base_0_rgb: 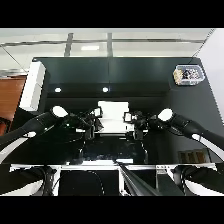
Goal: Fold the box and place the chain.
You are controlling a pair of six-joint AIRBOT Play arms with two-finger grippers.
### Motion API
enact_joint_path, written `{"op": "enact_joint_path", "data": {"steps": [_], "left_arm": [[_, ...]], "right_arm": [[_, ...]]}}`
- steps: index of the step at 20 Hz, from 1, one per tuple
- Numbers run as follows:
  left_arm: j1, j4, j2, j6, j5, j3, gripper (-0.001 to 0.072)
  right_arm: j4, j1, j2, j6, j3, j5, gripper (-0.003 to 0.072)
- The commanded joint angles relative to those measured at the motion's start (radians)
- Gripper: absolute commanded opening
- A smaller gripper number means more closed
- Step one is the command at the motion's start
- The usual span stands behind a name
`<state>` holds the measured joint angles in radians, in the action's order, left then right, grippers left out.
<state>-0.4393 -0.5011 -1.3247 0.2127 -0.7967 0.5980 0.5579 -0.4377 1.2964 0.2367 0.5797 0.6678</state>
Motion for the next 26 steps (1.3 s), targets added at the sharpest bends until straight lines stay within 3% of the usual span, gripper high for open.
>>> {"op": "enact_joint_path", "data": {"steps": [1,2,3,4,5,6,10,13,16,17,19,22,26], "left_arm": [[-0.002,-0.003,0.000,-0.007,0.006,0.001,0.0410],[-0.002,-0.005,0.000,-0.007,0.010,0.002,0.0387],[-0.001,-0.011,0.000,-0.007,0.010,0.002,0.0223],[0.001,-0.019,0.002,-0.007,0.009,0.002,0.0109],[0.004,-0.033,0.007,-0.015,0.005,0.002,0.0043],[0.011,-0.054,0.018,-0.029,-0.004,0.003,0.0027],[0.094,-0.174,0.129,-0.249,-0.061,0.003,0.0027],[0.213,-0.283,0.246,-0.397,-0.104,0.003,0.0026],[0.369,-0.432,0.303,-0.941,-0.085,0.003,0.0027],[0.431,-0.476,0.297,-1.194,-0.116,0.002,0.0027],[0.554,-0.475,0.262,-1.426,-0.245,0.000,0.0028],[0.706,-0.338,0.177,-1.428,-0.415,-0.008,0.0027],[0.747,-0.318,0.061,-1.429,-0.446,-0.008,0.0026]], "right_arm": [[0.000,-0.001,0.001,-0.001,0.001,0.000,0.0226],[0.000,-0.001,0.001,-0.001,0.001,0.000,0.0225],[0.000,-0.001,0.001,-0.001,0.001,0.000,0.0225],[0.000,-0.001,0.001,-0.001,0.001,0.000,0.0225],[0.000,-0.001,0.001,-0.001,0.001,0.000,0.0226],[0.000,-0.001,0.001,-0.001,0.001,0.000,0.0225],[0.000,-0.001,0.001,-0.001,0.001,0.000,0.0225],[0.000,-0.001,0.001,-0.001,0.001,0.000,0.0225],[0.000,-0.001,0.001,-0.001,0.001,0.000,0.0225],[0.000,-0.001,0.001,-0.001,0.001,0.000,0.0225],[0.000,-0.001,0.001,-0.001,0.001,0.001,0.0225],[0.000,-0.001,0.001,-0.001,0.001,0.001,0.0225],[0.000,-0.001,0.000,-0.001,0.001,0.001,0.0225]]}}
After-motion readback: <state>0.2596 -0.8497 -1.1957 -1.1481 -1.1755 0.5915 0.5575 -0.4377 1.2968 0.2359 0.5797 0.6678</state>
